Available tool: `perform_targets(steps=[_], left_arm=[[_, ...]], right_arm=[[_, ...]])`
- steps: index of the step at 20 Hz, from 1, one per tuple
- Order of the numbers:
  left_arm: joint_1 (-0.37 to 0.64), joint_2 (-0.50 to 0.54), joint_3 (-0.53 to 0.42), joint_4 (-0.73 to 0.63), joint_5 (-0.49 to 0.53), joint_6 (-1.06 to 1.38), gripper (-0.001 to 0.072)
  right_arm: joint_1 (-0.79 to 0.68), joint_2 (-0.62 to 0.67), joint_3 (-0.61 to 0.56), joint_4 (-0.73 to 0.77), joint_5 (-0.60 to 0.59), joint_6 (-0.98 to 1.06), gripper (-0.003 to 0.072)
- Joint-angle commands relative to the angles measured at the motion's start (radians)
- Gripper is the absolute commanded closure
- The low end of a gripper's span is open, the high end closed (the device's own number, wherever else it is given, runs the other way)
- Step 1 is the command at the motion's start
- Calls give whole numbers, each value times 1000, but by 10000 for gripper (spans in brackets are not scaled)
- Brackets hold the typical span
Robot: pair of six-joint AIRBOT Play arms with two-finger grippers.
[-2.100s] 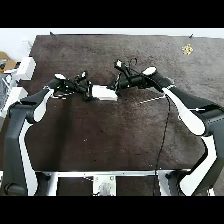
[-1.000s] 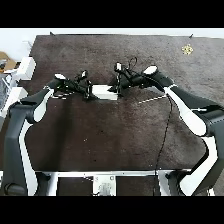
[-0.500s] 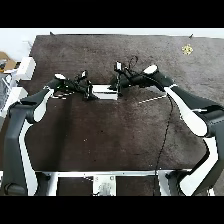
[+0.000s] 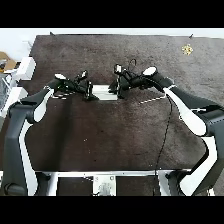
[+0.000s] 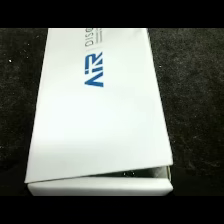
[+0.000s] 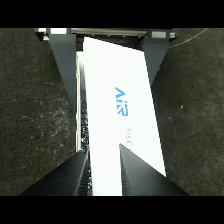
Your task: Fold the box and place the chain.
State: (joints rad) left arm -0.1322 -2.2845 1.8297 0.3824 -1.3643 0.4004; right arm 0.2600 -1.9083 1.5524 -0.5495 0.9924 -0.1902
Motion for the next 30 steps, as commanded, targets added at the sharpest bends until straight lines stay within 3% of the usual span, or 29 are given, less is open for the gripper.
perform_targets(steps=[1,2,3,7,8,9,11,12,13,17,22,30], left_arm=[[1,0,0,-1,3,-1,367],[1,0,0,-1,3,-1,367],[1,0,0,-1,3,-1,367],[1,0,0,-1,4,-1,367],[1,0,0,-1,4,-1,367],[1,0,0,-1,4,-1,367],[1,0,0,-1,3,-1,367],[1,0,0,-1,4,-1,367],[1,0,0,-1,3,-1,367],[1,0,0,-1,3,-1,366],[1,0,0,-1,3,-1,367],[1,0,0,-1,3,-1,367]], right_arm=[[-5,-2,-13,-35,26,15,480],[-10,-1,-13,-28,34,14,435],[-16,0,-13,-6,41,10,316],[-47,1,-11,136,71,-2,306],[-50,1,-11,190,80,-8,319],[-49,1,-11,238,89,-23,433],[-39,1,-11,310,87,-24,444],[-29,0,-11,307,80,-23,653],[-21,0,-11,289,64,-22,684],[14,-5,-11,108,-44,3,684],[17,-50,-11,-31,15,12,684],[-22,17,-11,41,-32,2,684]])
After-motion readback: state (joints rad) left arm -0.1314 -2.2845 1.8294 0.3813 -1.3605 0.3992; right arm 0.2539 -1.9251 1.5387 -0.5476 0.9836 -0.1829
